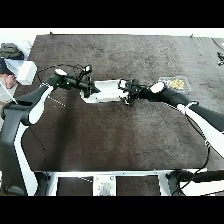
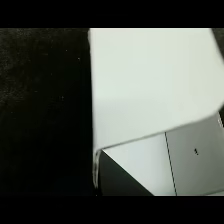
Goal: Fold the box and place the chain.
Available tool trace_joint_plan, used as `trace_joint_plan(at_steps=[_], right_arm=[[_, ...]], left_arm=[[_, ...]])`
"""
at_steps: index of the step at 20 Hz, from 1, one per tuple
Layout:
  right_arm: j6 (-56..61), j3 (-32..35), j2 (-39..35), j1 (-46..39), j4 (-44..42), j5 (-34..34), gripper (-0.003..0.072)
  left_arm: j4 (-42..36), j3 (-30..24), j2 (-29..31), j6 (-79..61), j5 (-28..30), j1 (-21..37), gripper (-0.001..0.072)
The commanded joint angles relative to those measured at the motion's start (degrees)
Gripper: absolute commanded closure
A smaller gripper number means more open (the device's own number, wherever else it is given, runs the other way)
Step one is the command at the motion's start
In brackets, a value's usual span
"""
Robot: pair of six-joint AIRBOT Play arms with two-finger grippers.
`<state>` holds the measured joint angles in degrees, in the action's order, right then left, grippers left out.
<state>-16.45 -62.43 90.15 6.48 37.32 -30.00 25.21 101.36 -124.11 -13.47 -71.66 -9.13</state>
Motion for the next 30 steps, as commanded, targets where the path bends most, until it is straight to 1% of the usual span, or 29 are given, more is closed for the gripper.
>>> trace_joint_plan(at_steps=[1, 4, 8, 12, 19, 22, 26, 30], right_arm=[[-0.5, -3.1, 1.68, -1.33, -0.11, -5.2, 0.0088], [-0.24, -6.51, 4.17, -2.86, 0.11, -9.38, 0.0088], [-0.35, -8.63, 5.95, -4.68, 0.17, -12.46, 0.0088], [-0.24, -14.23, 9.97, -5.01, 0.17, -17.88, 0.0088], [1.27, -19.58, 13.33, -5.14, 1.55, -19.71, 0.0088], [1.22, -19.93, 13.4, -5.51, 1.97, -18.91, 0.0089], [0.7, -19.96, 13.66, -5.95, 1.92, -19.61, 0.0098], [0.63, -22.82, 15.89, -6.93, 2.05, -22.56, 0.0097]], left_arm=[[0.02, 0.0, 0.0, -0.04, 0.5, 0.0, 0.0698], [0.02, 0.0, 0.0, -0.04, 0.61, 0.0, 0.0698], [0.02, 0.0, 0.0, -0.04, 0.74, 0.0, 0.0698], [0.02, 0.0, 0.0, -0.04, 0.76, 0.0, 0.0698], [0.02, 0.0, 0.0, -0.04, 0.76, 0.0, 0.0698], [0.02, 0.0, 0.0, -0.04, 0.74, 0.0, 0.0698], [0.02, 0.0, 0.0, -0.04, 0.74, 0.0, 0.0698], [0.02, 0.0, 0.0, -0.04, 0.74, 0.0, 0.0698]])
